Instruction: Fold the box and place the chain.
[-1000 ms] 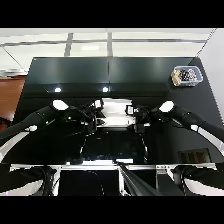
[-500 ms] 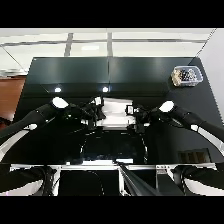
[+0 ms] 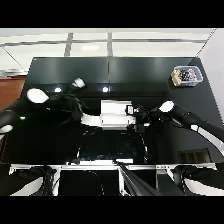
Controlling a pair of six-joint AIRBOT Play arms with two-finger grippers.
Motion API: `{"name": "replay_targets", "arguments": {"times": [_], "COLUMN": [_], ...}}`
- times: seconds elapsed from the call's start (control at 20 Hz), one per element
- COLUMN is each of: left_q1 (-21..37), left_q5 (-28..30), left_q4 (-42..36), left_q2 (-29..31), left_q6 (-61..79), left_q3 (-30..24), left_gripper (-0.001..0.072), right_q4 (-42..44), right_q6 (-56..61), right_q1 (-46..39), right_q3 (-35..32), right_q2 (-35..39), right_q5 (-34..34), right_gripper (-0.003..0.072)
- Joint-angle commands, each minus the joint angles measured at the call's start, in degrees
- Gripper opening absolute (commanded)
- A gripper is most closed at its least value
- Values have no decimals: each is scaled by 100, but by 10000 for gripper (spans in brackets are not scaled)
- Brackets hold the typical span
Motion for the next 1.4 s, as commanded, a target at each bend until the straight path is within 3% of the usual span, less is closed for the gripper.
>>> {"name": "replay_targets", "arguments": {"times": [0.0, 0.1, 0.15, 0.25, 0.4, 0.7, 0.9, 1.05, 1.1, 1.15, 1.2, 1.25, 1.35], "left_q1": [1198, 1781, 2015, 2251, 2037, 811, 553, 581, 579, 573, 564, 553, 496], "left_q5": [-413, -1202, -1698, -2166, -2192, -1512, -2286, -2417, -2463, -2538, -2618, -2684, -2756], "left_q4": [588, 249, -114, -817, -1462, -1563, -1923, -1921, -1923, -1926, -1928, -1928, -2079], "left_q2": [341, 2, -304, -940, -1716, -2168, -2455, -2472, -2472, -2472, -2472, -2472, -2472], "left_q6": [-3167, -4019, -3941, -3777, -3451, -3410, -2651, -2481, -2428, -2415, -2415, -2424, -2424], "left_q3": [-20, -61, -72, -90, -87, -44, 238, 463, 542, 616, 686, 743, 813], "left_gripper": [31, 31, 31, 30, 28, 28, 29, 30, 55, 255, 534, 648, 646], "right_q4": [4, 4, 4, 4, 4, 4, 4, 4, 4, 4, 4, 4, 4], "right_q6": [7, 7, 7, 7, 7, 7, 7, 7, 7, 7, 7, 7, 7], "right_q1": [2, 2, 2, 2, 2, 2, 2, 2, 2, 2, 2, 2, 2], "right_q3": [-2, 0, -2, -2, -2, -2, -2, -2, 0, -2, 0, -2, -2], "right_q2": [-2, -2, -2, -2, -2, -2, -2, -2, -2, -2, -2, -2, -2], "right_q5": [4, 7, 4, 4, 7, 4, 4, 4, 4, 4, 4, 4, 4], "right_gripper": [430, 430, 430, 430, 430, 430, 430, 430, 430, 430, 430, 430, 430]}}
